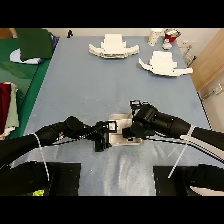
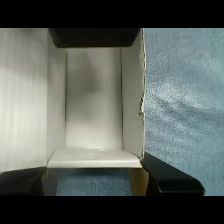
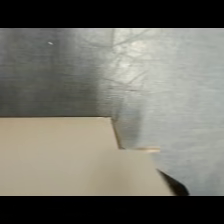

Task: Fold the box.

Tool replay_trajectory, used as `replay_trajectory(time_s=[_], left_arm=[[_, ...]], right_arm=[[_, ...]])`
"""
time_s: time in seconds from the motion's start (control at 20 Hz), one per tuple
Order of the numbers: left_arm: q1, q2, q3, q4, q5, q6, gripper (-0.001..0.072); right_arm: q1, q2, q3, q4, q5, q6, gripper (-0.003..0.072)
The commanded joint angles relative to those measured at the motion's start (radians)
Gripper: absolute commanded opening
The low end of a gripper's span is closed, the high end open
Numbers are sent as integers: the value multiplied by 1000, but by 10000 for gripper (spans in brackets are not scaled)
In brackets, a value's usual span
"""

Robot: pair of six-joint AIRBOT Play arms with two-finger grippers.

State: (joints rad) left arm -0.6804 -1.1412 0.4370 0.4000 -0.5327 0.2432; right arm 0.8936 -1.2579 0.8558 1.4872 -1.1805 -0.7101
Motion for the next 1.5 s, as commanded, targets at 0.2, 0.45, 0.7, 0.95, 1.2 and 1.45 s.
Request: replay_trajectory(time_s=[0.2, 0.45, 0.7, 0.95, 1.2, 1.45], left_arm=[[1, 0, 1, 1, -1, -1, 517], [1, 0, 1, 1, -1, -1, 517], [1, 0, 1, 1, -1, -1, 517], [1, 0, 1, 1, -1, -1, 517], [1, 0, 1, 1, -1, -1, 517], [1, 0, 1, 1, -1, -1, 517]], right_arm=[[-2, 115, 5, -50, -89, 3, 447], [-58, 290, 5, -51, -93, -68, 78], [-376, 249, -39, 90, 4, -346, 1], [-745, 24, -43, 810, 81, -967, 1], [-837, -214, -43, 1165, -146, -1362, 1], [-787, -207, -43, 1164, -221, -1521, 1]])
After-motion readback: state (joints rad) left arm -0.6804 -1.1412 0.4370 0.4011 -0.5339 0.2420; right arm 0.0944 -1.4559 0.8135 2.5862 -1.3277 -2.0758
